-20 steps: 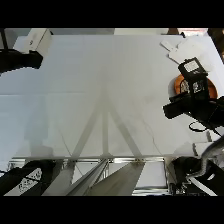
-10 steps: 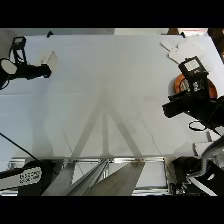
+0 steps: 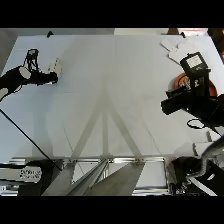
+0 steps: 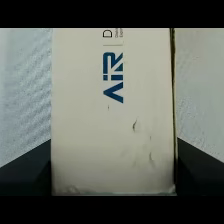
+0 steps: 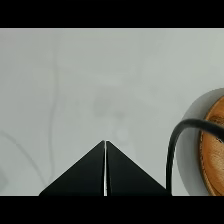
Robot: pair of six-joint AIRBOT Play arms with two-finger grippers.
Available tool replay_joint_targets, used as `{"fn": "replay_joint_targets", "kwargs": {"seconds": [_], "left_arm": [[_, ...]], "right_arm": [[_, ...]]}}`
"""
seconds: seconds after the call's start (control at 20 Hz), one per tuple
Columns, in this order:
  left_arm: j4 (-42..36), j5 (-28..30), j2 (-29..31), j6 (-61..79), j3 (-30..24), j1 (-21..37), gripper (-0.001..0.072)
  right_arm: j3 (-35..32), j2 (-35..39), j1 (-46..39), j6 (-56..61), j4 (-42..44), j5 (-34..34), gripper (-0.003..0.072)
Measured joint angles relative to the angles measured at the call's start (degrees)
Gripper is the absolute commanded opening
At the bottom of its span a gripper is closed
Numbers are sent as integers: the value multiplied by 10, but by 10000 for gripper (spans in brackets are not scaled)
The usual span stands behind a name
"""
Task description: Fold the box and place the chain.
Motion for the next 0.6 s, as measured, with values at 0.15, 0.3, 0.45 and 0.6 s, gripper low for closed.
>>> {"fn": "replay_joint_targets", "kwargs": {"seconds": [0.15, 0.3, 0.45, 0.6], "left_arm": [[3, -18, 1, 5, 0, 0, 701], [8, -41, 23, 17, 0, 0, 701], [16, -67, 70, 28, 0, 0, 700], [22, -108, 136, 32, 0, 0, 698]], "right_arm": [[0, 0, 0, 0, 0, -2, 13], [0, 0, 0, 0, 0, -3, 13], [0, 0, 0, 0, 0, -4, 13], [0, 0, 0, 0, 0, -4, 13]]}}
